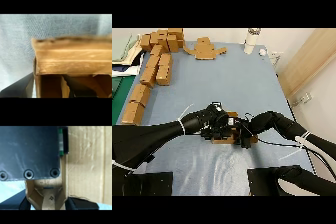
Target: Fold the box.
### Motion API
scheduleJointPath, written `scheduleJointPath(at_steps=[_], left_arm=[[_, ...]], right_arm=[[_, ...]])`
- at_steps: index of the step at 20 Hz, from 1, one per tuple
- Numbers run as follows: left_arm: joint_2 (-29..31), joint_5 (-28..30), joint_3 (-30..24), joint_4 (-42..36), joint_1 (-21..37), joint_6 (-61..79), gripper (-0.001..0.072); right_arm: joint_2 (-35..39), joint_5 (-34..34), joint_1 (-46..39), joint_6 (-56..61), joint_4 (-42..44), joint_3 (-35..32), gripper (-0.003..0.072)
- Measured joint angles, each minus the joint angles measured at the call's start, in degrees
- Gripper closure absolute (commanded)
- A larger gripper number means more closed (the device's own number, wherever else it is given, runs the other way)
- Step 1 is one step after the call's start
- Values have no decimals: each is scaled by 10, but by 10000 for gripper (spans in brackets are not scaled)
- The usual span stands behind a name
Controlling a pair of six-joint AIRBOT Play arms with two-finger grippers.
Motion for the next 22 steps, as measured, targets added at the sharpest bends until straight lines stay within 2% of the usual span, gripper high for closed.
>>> scheduleJointPath(at_steps=[1,2,3,8,9,10,11,12,17,22], left_arm=[[0,0,0,0,0,0,341],[0,-1,0,0,0,0,550],[0,-5,0,2,0,0,700],[0,-6,0,6,1,15,698],[0,-4,0,5,1,17,696],[0,-3,0,5,1,18,588],[0,0,0,2,1,20,298],[0,11,0,-3,0,20,189],[1,-21,6,-37,13,17,191],[1,-91,36,-118,74,30,192]], right_arm=[[0,0,0,0,0,0,179],[0,0,0,0,0,0,179],[0,0,0,0,0,0,179],[0,1,0,1,-2,0,179],[0,1,0,1,-2,0,179],[0,1,0,1,-2,0,179],[0,1,0,0,-2,0,179],[0,1,0,0,-1,0,179],[0,-1,1,-1,2,0,179],[0,-1,1,0,1,0,179]])
